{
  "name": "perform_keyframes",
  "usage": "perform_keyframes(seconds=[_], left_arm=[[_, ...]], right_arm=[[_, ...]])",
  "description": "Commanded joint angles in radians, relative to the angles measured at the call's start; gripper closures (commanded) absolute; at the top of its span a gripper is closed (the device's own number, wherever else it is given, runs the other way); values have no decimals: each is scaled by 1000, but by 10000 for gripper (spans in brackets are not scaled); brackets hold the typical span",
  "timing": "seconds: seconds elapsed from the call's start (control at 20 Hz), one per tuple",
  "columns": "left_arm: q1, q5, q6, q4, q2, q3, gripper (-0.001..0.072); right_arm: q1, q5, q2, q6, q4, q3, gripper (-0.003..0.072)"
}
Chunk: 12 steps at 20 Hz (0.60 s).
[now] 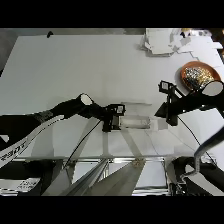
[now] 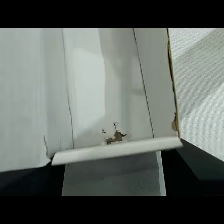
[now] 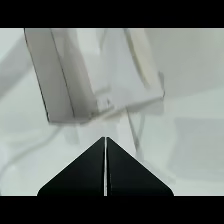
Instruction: Fold the box and place the chain.
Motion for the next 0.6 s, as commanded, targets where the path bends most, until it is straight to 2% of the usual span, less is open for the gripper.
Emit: perform_keyframes(seconds=[0.0,0.05,0.1,0.15,0.2,0.25,0.35,0.45,0.55], left_arm=[[0,-1,0,0,1,1,622],[0,0,0,0,1,1,622],[0,0,0,0,1,1,622],[0,-1,0,0,1,1,622],[0,-1,0,0,1,1,622],[0,-1,0,0,1,1,622],[0,-1,0,0,1,1,622],[0,-1,0,0,1,1,622],[0,-1,0,0,1,1,622]], right_arm=[[11,0,39,-91,-111,-6,669],[30,-35,39,-121,-110,-26,668],[48,-76,39,-144,-110,-53,614],[67,-142,40,-152,-106,-90,444],[77,-200,42,-164,-102,-126,346],[84,-243,47,-185,-97,-162,349],[88,-288,62,-273,-48,-221,427],[88,-330,64,-362,42,-266,468],[88,-338,63,-429,95,-285,469]])
